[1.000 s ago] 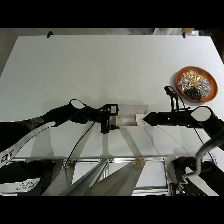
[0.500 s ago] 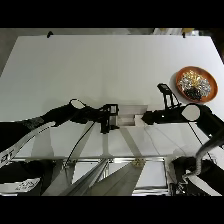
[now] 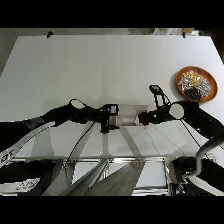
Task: Fold the box and place the chain.
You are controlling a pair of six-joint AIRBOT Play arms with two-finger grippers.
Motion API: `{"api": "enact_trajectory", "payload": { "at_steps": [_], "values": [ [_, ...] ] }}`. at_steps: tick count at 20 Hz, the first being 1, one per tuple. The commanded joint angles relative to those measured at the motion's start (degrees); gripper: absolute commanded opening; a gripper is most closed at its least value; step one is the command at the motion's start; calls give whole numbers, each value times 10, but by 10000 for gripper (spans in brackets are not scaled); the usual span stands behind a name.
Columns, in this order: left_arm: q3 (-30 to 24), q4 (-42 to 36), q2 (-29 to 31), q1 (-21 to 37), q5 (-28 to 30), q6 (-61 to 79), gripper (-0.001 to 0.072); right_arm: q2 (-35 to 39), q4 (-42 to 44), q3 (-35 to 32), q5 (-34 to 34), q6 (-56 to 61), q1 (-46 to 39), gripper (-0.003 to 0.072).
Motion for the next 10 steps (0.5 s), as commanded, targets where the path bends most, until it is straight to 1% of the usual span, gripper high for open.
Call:
{"api": "enact_trajectory", "payload": {
  "at_steps": [1, 10],
  "values": [
    [0, 0, 0, 0, 0, 0, 152, -29, -48, 17, 9, 53, 22, 321],
    [0, 0, 0, 0, 0, 0, 152, -70, -67, 30, 26, 86, 30, 320]
  ]
}}
